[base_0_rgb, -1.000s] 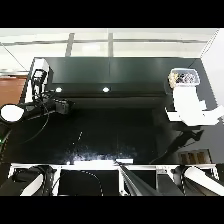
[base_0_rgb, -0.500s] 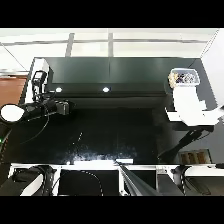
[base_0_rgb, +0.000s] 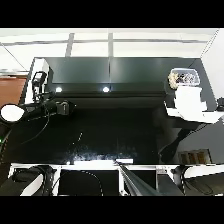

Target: Fold the box and place the chain.

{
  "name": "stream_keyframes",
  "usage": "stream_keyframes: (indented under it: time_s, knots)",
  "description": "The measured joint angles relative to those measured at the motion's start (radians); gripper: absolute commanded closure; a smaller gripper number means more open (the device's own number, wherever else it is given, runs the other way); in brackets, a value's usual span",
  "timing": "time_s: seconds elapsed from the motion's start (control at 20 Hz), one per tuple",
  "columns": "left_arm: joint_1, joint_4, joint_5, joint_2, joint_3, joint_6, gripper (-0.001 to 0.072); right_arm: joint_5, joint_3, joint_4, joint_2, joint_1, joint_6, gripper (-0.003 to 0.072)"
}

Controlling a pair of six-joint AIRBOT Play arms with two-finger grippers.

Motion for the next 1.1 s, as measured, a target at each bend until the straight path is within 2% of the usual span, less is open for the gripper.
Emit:
stream_keyframes:
  time_s: [0.15,0.25,0.5,0.6,0.85,1.1]
  knots:
    - [0.0,0.0,-0.006,0.0,0.0,-0.003,0.0002,0.076,-0.015,0.057,0.035,0.007,0.003,0.0676]
    - [0.0,0.0,-0.007,0.0,0.0,-0.003,0.0003,0.113,-0.066,0.123,0.086,0.011,-0.008,0.0676]
    - [0.0,0.0,-0.005,0.0,0.0,-0.003,0.0003,0.125,-0.31,0.28,0.273,0.039,-0.05,0.0676]
    - [0.0,0.0,-0.003,0.0,0.0,-0.003,0.0003,0.098,-0.433,0.367,0.356,0.069,-0.068,0.0676]
    - [0.0,0.0,0.001,0.0,0.0,-0.003,0.0003,-0.061,-0.718,0.557,0.562,0.208,-0.087,0.0676]
    - [-0.002,0.0,0.0,-0.002,0.0,-0.002,0.0003,-0.242,-0.898,0.723,0.682,0.443,-0.092,0.0676]
